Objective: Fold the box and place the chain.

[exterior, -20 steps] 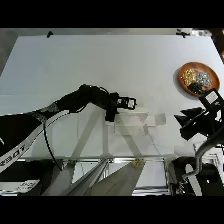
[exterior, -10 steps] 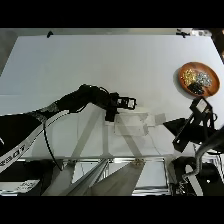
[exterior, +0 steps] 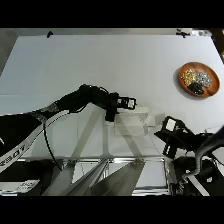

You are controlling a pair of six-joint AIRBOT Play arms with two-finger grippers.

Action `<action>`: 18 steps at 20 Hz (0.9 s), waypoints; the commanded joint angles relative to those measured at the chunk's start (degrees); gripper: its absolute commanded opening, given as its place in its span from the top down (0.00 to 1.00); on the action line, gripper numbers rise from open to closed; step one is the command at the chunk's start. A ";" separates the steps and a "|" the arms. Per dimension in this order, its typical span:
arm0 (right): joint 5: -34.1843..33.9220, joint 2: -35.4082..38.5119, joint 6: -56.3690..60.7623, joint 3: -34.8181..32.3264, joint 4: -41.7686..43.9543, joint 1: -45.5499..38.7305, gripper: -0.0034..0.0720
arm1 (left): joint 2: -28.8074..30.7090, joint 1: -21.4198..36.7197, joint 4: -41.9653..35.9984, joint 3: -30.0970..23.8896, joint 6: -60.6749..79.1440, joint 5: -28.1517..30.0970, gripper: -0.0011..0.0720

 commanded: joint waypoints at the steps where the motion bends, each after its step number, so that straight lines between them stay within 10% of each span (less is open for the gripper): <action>1: -6.21 -4.87 -2.78 -3.28 -5.16 5.33 0.36 | 0.04 -0.02 0.02 0.07 0.00 0.02 0.96; 4: -15.41 -9.97 -3.26 -3.39 -8.66 7.67 0.02 | 0.04 -0.02 0.02 0.07 0.00 0.02 0.96; 18: -34.91 -28.35 -8.46 -3.23 -9.60 12.22 0.02 | 0.04 -0.02 0.02 0.07 0.00 0.02 0.96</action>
